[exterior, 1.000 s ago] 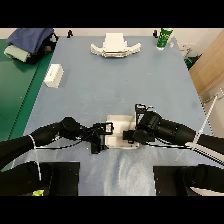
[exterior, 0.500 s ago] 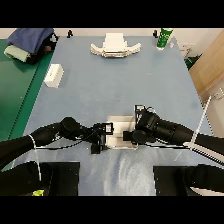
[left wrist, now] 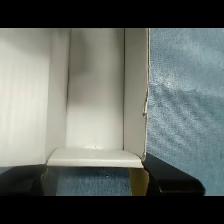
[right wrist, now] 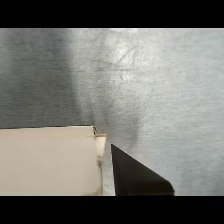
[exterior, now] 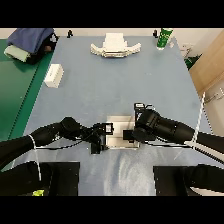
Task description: Fold the box.
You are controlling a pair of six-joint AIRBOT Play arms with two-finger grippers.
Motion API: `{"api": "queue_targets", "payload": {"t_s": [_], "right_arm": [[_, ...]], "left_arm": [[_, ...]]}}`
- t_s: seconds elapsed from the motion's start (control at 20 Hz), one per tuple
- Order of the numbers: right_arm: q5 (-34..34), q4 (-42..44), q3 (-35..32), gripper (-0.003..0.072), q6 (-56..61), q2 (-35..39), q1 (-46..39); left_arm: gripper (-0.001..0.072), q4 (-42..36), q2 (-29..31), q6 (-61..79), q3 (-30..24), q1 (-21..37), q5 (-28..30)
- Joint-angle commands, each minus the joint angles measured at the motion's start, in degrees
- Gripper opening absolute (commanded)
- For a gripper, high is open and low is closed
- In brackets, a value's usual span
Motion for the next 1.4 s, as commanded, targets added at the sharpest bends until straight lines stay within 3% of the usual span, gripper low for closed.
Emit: {"api": "queue_targets", "payload": {"t_s": [0.0,0.85,1.15,1.2,1.25,1.35], "right_arm": [[-0.52,0.44,1.70,0.0351,-1.03,0.13,0.02],[-3.74,1.86,2.97,0.0345,-2.54,0.24,0.02],[-16.09,-3.58,9.03,0.0345,-2.54,9.03,0.00],[-18.12,-6.03,9.07,0.0286,-2.54,11.23,-0.02],[-20.22,-8.00,9.07,0.0125,-2.56,12.90,-0.13],[-24.17,-11.30,8.98,0.0036,-4.52,14.73,-1.42]], "left_arm": [[0.0527,0.00,-0.02,0.04,0.00,0.02,0.09],[0.0527,0.00,-0.02,0.04,0.00,0.02,0.09],[0.0528,0.00,-0.02,0.04,0.00,0.02,0.09],[0.0527,0.00,-0.02,0.04,0.00,0.02,0.09],[0.0527,0.00,-0.02,0.04,0.00,0.02,0.09],[0.0527,0.00,-0.02,0.04,0.00,0.02,0.09]]}}
